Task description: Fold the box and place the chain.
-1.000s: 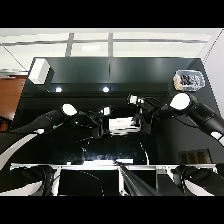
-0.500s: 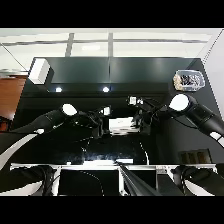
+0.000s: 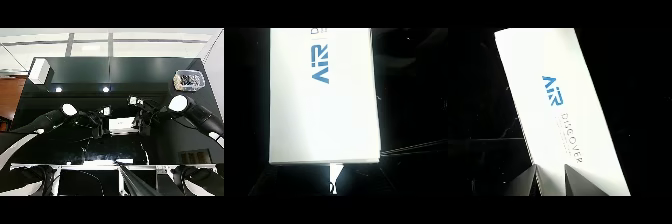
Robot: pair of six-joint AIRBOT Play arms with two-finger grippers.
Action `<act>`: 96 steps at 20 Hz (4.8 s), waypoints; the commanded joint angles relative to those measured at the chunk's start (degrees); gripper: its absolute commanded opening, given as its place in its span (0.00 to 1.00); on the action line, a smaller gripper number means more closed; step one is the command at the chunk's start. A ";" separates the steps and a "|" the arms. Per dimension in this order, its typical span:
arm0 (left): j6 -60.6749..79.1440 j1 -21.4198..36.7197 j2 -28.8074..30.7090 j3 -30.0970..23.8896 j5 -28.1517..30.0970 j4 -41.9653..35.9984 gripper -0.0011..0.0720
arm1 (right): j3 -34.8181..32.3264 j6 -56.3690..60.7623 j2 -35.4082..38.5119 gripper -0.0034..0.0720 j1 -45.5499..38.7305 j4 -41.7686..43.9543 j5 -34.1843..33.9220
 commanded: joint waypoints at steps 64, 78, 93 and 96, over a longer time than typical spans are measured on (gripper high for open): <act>-21.11 -7.08 0.26 16.06 -5.33 11.19 0.99 | 3.87 35.85 8.72 0.10 -34.56 15.56 11.65; -24.06 -9.35 -7.50 21.31 -6.38 13.49 0.99 | 3.87 34.36 8.72 0.10 -34.53 15.54 10.34; -25.31 -9.55 -7.96 21.31 -7.39 14.40 0.99 | 3.85 34.36 8.72 0.10 -34.53 15.54 10.36; -25.31 -10.71 -9.29 21.31 -6.91 15.13 0.99 | 3.85 34.38 8.72 0.10 -34.53 15.54 10.34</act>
